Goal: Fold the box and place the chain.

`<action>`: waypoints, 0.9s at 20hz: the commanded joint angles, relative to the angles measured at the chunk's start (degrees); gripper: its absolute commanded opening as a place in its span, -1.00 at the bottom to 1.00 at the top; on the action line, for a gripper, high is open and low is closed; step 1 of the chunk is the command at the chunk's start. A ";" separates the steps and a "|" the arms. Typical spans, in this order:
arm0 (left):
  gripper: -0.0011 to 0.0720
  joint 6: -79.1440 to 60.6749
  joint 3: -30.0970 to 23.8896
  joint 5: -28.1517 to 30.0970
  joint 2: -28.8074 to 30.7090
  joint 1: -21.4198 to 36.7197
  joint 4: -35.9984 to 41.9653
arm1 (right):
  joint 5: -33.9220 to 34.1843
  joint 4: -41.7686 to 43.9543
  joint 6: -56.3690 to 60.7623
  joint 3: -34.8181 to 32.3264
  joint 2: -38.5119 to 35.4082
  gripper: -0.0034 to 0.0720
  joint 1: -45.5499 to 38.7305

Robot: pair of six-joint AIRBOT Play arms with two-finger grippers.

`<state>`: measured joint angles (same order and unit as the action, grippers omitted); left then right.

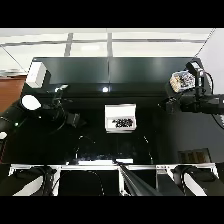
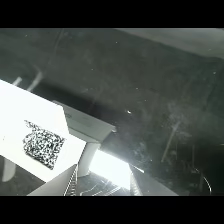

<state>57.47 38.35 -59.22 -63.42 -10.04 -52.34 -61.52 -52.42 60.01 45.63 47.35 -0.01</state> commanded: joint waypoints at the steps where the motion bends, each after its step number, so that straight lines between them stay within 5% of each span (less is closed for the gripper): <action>1: 0.99 -46.31 -2.86 1.86 -1.86 -1.81 14.67 | 0.50 -0.15 -0.02 0.04 0.02 0.06 0.00; 7: 0.99 -69.83 -2.51 9.97 -2.78 -12.63 12.81 | 0.68 -0.15 -0.02 0.04 0.07 0.06 0.00; 12: 0.99 -72.74 -0.26 8.66 -11.78 -11.87 18.95 | 0.66 -0.09 0.02 -0.35 0.07 0.06 0.00; 18: 0.99 -72.83 0.96 11.26 -15.08 -13.57 22.34 | 0.74 -0.09 0.00 -0.35 0.07 0.06 0.00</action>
